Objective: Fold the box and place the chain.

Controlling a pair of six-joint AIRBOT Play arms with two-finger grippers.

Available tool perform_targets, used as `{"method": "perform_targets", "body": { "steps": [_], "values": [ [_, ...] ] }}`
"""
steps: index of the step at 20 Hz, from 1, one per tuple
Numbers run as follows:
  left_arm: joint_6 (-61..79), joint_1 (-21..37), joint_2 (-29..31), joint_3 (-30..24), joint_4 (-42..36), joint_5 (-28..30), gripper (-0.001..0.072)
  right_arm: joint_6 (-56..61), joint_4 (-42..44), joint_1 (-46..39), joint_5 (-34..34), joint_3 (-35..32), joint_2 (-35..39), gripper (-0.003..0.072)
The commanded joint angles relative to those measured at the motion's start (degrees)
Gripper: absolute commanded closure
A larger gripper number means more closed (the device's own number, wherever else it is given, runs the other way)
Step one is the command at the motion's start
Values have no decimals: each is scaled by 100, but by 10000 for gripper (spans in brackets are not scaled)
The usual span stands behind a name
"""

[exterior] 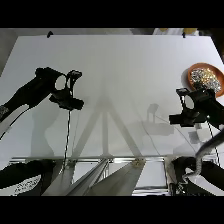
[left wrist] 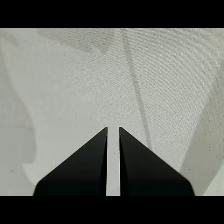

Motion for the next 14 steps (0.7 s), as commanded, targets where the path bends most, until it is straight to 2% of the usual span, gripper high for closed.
{"method": "perform_targets", "body": {
  "steps": [1, 10, 12, 14],
  "values": [
    [2, -4, -2, -2, 0, 0, 624, 0, 2, -2, 0, -2, -2, 669],
    [2, -4, -2, -2, 0, 0, 624, 7, 4, -2, -46, -2, -2, 669],
    [2, -4, -2, -2, 4, -2, 624, 13, -129, -2, -494, -2, -2, 670],
    [2, -4, -2, -2, 2, -2, 624, -7, -114, -2, -560, 0, -2, 670]
  ]
}}
